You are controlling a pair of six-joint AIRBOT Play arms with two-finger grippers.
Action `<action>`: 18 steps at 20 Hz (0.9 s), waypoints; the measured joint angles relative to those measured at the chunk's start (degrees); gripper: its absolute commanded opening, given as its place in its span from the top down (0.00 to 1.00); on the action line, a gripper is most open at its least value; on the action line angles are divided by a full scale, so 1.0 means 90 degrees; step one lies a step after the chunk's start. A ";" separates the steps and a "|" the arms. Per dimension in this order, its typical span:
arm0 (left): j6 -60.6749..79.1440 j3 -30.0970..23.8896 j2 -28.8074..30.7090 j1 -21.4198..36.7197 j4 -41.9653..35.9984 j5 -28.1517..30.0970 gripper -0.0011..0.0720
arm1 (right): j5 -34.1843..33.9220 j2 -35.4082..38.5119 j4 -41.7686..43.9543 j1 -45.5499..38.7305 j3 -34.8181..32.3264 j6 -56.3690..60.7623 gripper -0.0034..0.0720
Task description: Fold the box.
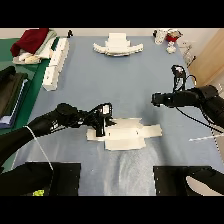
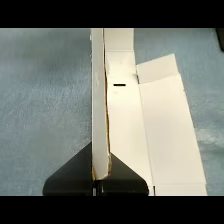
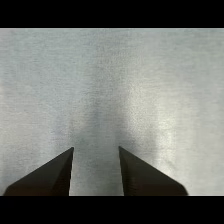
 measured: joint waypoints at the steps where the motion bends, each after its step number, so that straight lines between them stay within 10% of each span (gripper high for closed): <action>1: -0.0053 0.0058 -0.0019 0.0100 0.0012 -0.0185 0.96 | -0.0015 0.0000 0.0010 0.0000 0.0000 0.0000 0.37; 18: -0.1013 0.0279 -0.0369 0.0580 0.1015 -0.1071 0.96 | -0.0061 0.0000 0.0238 0.0007 0.0000 0.0005 0.37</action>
